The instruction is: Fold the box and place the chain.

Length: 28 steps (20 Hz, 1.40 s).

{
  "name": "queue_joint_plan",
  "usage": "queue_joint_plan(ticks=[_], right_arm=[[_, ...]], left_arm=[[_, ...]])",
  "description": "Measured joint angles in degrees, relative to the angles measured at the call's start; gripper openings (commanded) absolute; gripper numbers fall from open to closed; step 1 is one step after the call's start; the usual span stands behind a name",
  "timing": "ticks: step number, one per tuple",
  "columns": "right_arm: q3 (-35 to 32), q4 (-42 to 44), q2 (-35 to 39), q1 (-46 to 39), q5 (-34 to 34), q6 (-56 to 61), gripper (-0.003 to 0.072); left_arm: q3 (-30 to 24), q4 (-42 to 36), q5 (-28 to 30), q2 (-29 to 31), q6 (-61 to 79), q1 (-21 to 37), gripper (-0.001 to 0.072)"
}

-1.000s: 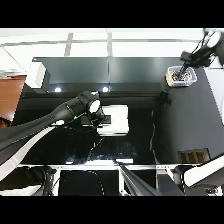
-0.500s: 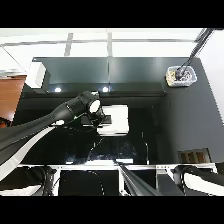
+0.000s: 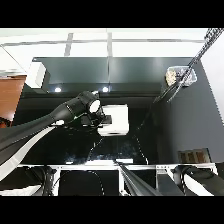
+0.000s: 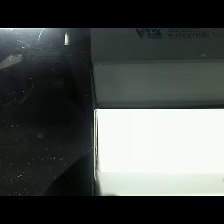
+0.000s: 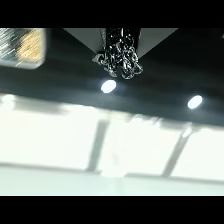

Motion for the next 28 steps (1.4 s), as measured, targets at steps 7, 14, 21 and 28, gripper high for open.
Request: queue_joint_plan(ticks=[7, 14, 21, 28], right_arm=[[0.00, 10.67, 0.94, 2.69, 8.98, -0.13, 0.0010], [-4.04, 19.12, 0.98, 3.19, 13.53, -0.33, 0.0010], [-15.43, 26.80, 0.87, 3.56, 9.92, -3.23, 0.0010], [-25.07, 30.60, -0.44, 11.61, 1.57, -5.79, 0.0011]], left_arm=[[0.00, 0.02, 0.00, 0.00, -0.02, 0.00, 0.0029], [0.00, 0.02, -0.11, 0.00, -0.15, 0.00, 0.0029], [0.00, 0.02, -0.20, 0.00, 0.00, 0.00, 0.0028], [0.00, 0.02, -0.20, 0.00, -0.04, 0.00, 0.0029]])
